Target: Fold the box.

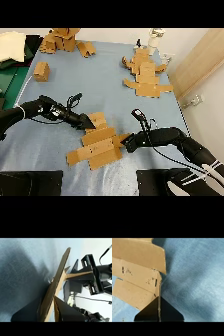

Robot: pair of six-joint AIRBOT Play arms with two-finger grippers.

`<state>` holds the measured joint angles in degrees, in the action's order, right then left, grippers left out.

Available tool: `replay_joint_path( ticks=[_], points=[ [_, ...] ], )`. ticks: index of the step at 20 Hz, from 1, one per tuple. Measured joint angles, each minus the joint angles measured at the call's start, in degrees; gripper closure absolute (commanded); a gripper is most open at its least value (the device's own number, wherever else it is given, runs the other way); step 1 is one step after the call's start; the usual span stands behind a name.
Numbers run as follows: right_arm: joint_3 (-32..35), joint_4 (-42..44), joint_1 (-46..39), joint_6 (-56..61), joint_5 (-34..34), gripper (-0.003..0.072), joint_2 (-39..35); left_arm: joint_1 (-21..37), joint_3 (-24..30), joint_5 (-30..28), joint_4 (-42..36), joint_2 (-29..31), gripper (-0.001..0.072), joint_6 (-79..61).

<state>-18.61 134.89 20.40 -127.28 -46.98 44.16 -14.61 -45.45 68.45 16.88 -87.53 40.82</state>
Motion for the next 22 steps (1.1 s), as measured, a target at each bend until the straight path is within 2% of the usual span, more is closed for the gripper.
replay_joint_path(
  ticks=[13,14,15,20,21,22],
  points=[
    [0.0,-2.8,0.0,2.0,0.0,0.0685,0.0,0.1,0.0,2.4,1.1,0.0,0.0479,-2.5],
    [0.0,-2.8,0.0,2.1,0.0,0.0685,0.0,0.1,0.0,2.4,1.3,0.0,0.0551,-2.5],
    [0.0,-2.9,0.0,2.1,0.0,0.0686,0.0,0.1,0.0,2.5,1.4,0.0,0.0697,-2.6],
    [0.0,-3.0,0.0,2.2,0.1,0.068,0.0,0.1,0.0,2.7,1.2,0.0,0.0697,-3.9],
    [0.0,-3.0,0.0,2.2,0.2,0.0599,0.0,0.1,-0.1,2.7,1.1,0.0,0.0698,-4.3],
    [0.0,-3.0,0.0,2.2,0.4,0.0408,0.0,0.1,-0.1,2.8,0.8,0.0,0.0698,-4.8]
  ],
)
